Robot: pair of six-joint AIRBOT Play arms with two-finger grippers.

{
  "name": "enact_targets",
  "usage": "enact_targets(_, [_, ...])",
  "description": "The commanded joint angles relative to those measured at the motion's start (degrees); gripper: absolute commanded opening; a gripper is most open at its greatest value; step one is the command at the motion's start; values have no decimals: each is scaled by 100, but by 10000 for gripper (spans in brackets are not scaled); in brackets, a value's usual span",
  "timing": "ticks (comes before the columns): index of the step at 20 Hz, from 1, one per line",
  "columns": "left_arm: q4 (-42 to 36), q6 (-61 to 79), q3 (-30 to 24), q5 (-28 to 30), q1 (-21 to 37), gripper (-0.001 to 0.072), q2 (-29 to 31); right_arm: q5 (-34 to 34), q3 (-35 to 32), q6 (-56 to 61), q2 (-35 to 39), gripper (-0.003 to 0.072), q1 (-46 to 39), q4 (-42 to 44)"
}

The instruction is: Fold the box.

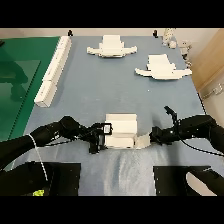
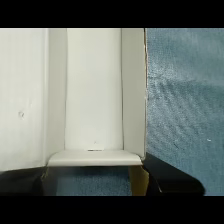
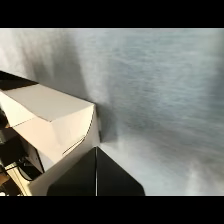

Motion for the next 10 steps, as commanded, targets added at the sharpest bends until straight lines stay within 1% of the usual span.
enact_targets(1, [0,2,0,0,0,488,0,-98,55,173,111,3,271,195])
enact_targets(2, [0,2,0,0,0,488,0,-96,96,173,136,10,426,203])
enact_targets(4, [0,2,0,0,0,489,0,-31,260,225,153,231,671,188])
enact_targets(5, [2,2,0,0,0,488,0,42,352,278,153,241,778,173])
enact_targets(6, [0,2,0,0,0,488,0,162,435,284,153,269,905,149])
enact_targets(7, [0,2,0,0,0,488,0,286,487,352,153,420,1034,138])
enact_targets(8, [0,2,0,0,0,488,0,413,525,461,151,448,1182,90])
enact_targets(10, [0,2,0,0,0,488,0,787,544,734,131,426,1563,-160])
